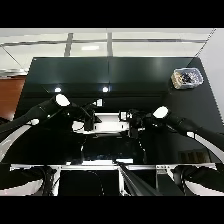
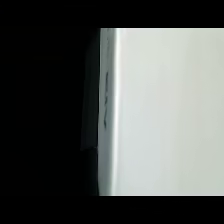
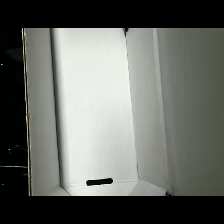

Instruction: Fold the box and place the chain.

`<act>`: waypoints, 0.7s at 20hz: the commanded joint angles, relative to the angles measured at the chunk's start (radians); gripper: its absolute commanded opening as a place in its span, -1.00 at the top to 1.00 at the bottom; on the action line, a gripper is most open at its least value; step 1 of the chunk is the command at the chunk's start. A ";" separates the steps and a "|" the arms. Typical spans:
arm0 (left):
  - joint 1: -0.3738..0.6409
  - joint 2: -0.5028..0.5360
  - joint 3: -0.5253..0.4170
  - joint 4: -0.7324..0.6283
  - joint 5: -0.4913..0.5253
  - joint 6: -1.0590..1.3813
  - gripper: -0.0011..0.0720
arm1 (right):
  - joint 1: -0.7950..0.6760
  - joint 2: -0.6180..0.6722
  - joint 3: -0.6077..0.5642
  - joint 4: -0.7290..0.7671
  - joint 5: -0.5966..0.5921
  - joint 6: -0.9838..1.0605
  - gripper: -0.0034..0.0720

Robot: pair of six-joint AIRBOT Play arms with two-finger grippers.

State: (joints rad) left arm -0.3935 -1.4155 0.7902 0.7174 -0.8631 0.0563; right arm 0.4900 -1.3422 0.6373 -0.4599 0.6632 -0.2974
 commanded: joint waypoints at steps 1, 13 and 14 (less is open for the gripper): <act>0.000 -0.003 0.000 0.005 0.011 0.000 0.90 | 0.007 -0.001 0.000 -0.014 -0.017 0.018 -0.92; 0.000 -0.003 0.000 0.004 0.010 0.000 0.90 | 0.026 -0.003 0.000 -0.084 -0.040 0.084 -0.92; 0.000 -0.003 0.000 0.004 0.010 0.000 0.89 | 0.026 -0.003 0.000 -0.084 -0.040 0.084 -0.92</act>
